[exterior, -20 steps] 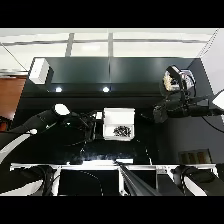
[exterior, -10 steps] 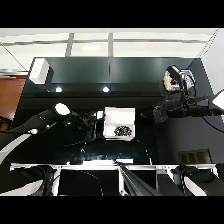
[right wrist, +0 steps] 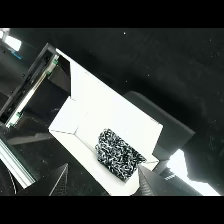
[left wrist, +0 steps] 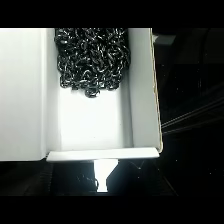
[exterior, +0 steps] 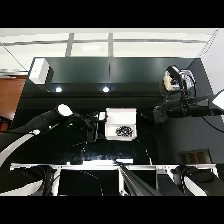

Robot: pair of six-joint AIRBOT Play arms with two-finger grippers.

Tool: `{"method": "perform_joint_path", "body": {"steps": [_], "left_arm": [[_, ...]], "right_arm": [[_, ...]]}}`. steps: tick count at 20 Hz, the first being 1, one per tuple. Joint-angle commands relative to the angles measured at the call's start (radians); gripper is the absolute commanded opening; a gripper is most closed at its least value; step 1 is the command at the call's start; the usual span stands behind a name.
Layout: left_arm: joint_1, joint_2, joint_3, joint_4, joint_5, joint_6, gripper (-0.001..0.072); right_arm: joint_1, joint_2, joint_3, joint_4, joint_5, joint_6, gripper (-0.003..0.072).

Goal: Fold the box and place the chain.

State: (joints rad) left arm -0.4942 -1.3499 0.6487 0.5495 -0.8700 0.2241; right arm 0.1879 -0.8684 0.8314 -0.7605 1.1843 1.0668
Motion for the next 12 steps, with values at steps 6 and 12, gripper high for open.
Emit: {"method": "perform_joint_path", "body": {"steps": [6, 12], "left_arm": [[-0.003, -0.001, 0.000, 0.019, 0.006, -0.012, 0.0234], [-0.003, -0.001, 0.000, 0.019, 0.007, -0.011, 0.0234]], "right_arm": [[0.001, -0.032, 0.008, -0.023, -0.142, 0.145, 0.0720], [0.001, -0.317, 0.145, -0.027, -0.161, 0.072, 0.0720]]}}
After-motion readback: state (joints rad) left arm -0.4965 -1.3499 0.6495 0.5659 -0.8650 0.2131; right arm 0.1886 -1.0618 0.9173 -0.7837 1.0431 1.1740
